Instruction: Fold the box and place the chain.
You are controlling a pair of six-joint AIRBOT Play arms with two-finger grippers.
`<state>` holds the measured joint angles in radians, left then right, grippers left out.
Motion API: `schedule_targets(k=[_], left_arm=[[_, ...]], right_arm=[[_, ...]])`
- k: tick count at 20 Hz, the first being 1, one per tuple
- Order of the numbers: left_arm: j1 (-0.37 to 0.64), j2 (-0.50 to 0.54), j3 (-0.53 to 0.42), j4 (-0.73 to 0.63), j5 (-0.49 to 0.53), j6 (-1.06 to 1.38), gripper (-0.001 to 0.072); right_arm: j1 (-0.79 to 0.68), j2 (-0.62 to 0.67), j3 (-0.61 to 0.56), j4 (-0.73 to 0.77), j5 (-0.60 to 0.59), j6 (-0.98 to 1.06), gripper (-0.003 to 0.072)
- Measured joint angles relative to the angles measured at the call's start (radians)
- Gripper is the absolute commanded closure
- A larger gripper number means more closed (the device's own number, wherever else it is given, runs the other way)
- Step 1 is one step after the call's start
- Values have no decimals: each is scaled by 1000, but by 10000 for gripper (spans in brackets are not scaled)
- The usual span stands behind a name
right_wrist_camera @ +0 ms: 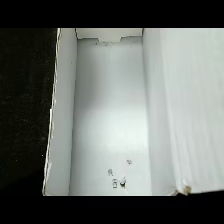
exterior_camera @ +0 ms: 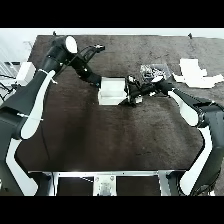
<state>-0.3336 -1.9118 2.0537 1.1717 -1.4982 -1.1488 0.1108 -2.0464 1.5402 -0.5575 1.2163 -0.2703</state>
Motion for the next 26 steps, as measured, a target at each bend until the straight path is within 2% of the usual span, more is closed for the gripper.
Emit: schedule_targets(k=[3, 5, 8, 9, 14, 18, 21, 26], left_arm=[[69, 2, -27, -105, -26, 140, 114], [122, 2, -61, -175, -31, 264, 295], [181, 1, -109, -240, -10, 458, 240], [190, 1, -117, -251, -4, 505, -11], [214, -3, -172, -284, 56, 786, -11], [219, -5, -201, -301, 128, 894, -11], [219, -5, -214, -372, 136, 953, -11], [220, -61, -252, -491, 133, 1206, -11]], right_arm=[[0, 0, 0, 0, 0, 0, 102], [0, 0, 0, 0, 0, 0, 102], [0, 0, 0, 0, 0, 0, 102], [0, 0, 0, 0, 0, 0, 101], [0, 0, 0, 0, 0, 0, 102], [0, 0, 0, 0, 0, 0, 102], [0, 0, 0, 0, 0, 0, 102], [0, 0, 0, 0, 0, 0, 102]])
